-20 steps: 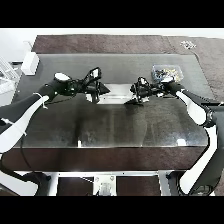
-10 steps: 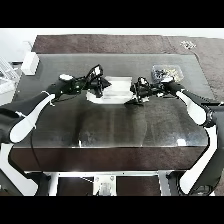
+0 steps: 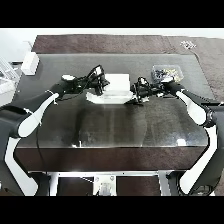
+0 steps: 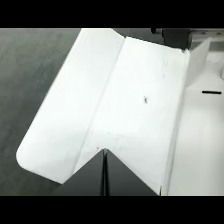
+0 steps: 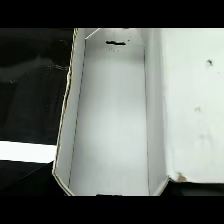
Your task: Fold the box and place the chain.
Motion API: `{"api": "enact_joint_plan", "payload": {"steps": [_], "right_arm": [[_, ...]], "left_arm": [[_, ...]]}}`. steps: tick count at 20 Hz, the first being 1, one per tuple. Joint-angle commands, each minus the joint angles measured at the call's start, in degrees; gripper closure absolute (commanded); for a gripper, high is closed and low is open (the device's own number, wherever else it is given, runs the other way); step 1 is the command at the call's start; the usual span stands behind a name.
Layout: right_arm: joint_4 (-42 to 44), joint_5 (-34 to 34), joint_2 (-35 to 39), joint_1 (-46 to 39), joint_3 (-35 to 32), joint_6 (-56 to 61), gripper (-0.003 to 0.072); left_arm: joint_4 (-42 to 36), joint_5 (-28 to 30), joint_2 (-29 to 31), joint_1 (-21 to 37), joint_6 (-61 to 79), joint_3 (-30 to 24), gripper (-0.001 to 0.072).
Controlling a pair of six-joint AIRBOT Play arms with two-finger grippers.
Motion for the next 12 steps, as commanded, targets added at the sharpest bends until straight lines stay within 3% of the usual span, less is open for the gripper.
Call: {"api": "enact_joint_plan", "payload": {"steps": [1,12], "right_arm": [[0.0,0.0,0.0,0.0,0.0,0.0,0.0104],[0.0,0.0,0.0,0.0,0.0,0.0,0.0104]], "left_arm": [[0.1,0.2,-1.5,0.0,0.1,0.2,0.069],[0.1,-1.3,-2.2,0.0,0.0,0.1,0.0689]]}}
